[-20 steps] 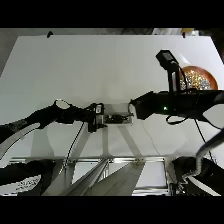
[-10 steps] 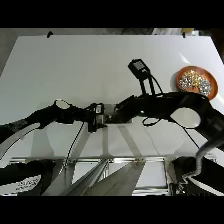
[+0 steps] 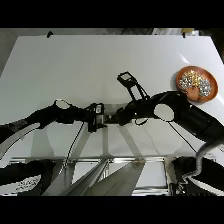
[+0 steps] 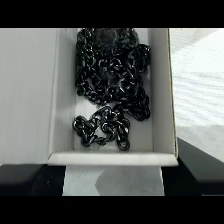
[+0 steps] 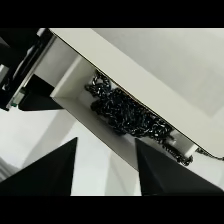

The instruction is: Fold the box and place the chain.

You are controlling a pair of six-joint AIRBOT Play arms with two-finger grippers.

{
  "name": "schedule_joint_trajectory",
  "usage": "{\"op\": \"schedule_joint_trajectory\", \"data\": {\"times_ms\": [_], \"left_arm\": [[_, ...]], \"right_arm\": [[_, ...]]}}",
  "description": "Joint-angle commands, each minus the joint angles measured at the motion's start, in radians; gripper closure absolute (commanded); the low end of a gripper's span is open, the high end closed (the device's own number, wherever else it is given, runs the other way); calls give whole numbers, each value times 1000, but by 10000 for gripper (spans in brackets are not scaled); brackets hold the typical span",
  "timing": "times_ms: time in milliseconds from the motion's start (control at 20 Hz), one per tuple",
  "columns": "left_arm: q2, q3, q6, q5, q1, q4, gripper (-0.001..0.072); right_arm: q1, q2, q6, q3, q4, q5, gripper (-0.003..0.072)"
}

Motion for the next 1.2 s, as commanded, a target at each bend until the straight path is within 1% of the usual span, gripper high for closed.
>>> {"op": "schedule_joint_trajectory", "data": {"times_ms": [0, 50, 100, 200, 300, 400, 550, 650, 750, 950, 1000, 1150], "left_arm": [[0, 0, 0, 0, 0, 0, 398], [0, 0, 0, 0, 0, 0, 398], [0, 0, 0, 0, 0, 0, 398], [0, 0, 0, 0, 0, 0, 398], [0, 0, 0, 0, 0, 0, 398], [0, 0, 0, 0, 0, 0, 398], [0, 0, 0, 0, 0, 0, 398], [0, 0, 0, 0, 0, 0, 398], [0, 0, 0, 0, 0, 0, 398], [0, 0, 0, 0, 0, 0, 398], [0, 0, 0, 0, 0, 0, 398], [0, 0, 0, 0, 0, 0, 398]], "right_arm": [[1, 2, -1, 29, -20, 39, 257], [1, 14, -1, 48, -40, 44, 258], [1, 31, 0, 72, -82, 50, 283], [-17, 56, 15, 121, -160, 63, 375], [-90, 66, 56, 141, -193, 73, 375], [-205, 59, 56, 140, -196, 126, 381], [-393, 13, 56, 139, -212, 220, 530], [-493, -29, 56, 128, -212, 250, 532], [-560, -67, 56, 99, -212, 254, 526], [-591, -156, 56, 43, -211, 248, 363], [-591, -179, 56, 36, -210, 241, 348], [-591, -243, 56, 29, -207, 232, 348]]}}
